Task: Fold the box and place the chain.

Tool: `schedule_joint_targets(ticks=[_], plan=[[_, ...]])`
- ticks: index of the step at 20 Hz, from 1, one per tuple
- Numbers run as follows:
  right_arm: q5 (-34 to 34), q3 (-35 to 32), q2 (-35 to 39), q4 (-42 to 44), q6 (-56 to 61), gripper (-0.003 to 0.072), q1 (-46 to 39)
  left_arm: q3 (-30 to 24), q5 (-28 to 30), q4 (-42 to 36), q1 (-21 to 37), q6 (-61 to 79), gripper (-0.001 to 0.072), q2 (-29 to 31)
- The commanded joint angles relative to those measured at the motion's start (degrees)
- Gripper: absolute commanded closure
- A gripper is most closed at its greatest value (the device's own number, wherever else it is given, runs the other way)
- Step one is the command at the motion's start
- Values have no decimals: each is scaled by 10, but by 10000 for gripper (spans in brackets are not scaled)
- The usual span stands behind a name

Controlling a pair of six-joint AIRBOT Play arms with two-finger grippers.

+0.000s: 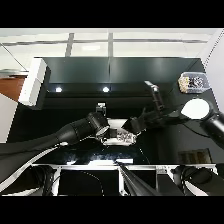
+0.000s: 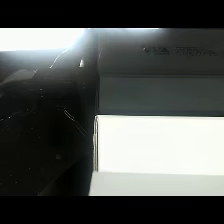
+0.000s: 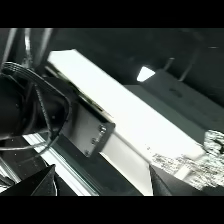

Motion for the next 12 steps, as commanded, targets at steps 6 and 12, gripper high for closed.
schedule_joint_targets(ticks=[6, 12], plan=[[-2, -24, 59, -241, -114, -6, -207, 0, 0, 0, 0, 0, 680, 0], [-216, -159, 25, -182, -338, -30, -207, 0, 0, 0, 0, 0, 679, 0]])
